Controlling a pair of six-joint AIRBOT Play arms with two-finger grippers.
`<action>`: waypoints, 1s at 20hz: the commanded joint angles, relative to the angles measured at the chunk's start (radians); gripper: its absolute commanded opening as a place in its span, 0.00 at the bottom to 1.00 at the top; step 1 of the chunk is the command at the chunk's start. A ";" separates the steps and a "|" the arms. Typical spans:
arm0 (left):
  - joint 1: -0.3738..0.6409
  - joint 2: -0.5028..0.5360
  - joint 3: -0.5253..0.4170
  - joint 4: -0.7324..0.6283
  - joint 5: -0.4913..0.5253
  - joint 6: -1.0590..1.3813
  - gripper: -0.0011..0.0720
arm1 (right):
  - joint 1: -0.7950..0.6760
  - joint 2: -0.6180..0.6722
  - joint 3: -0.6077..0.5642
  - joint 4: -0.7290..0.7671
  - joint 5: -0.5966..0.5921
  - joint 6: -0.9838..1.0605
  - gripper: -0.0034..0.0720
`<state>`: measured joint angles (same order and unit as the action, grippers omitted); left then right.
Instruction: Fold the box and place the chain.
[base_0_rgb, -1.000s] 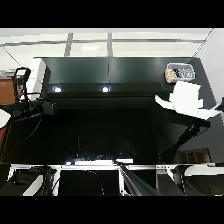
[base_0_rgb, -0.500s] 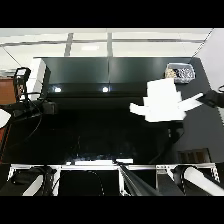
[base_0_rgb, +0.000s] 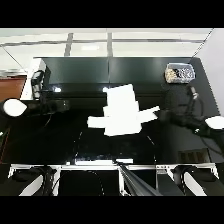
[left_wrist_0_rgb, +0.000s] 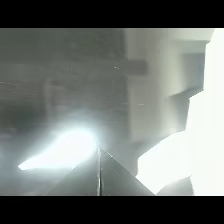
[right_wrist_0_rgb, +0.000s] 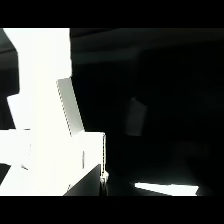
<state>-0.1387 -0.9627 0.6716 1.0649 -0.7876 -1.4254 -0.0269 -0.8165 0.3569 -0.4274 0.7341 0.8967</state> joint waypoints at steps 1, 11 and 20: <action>-0.036 -0.156 0.021 -0.252 0.014 0.146 0.05 | 0.212 0.016 -0.073 0.063 -0.196 0.043 0.07; -0.021 -0.657 0.357 -0.587 -0.502 0.354 0.99 | 0.340 0.016 -0.073 0.064 -0.222 0.050 0.07; 0.027 -0.764 0.369 -0.545 -0.634 0.427 0.99 | 0.340 0.016 -0.073 0.064 -0.223 0.050 0.07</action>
<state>-0.1364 -1.7107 1.0348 0.5014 -1.3861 -1.0187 0.3111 -0.8009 0.2840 -0.3634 0.5129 0.9466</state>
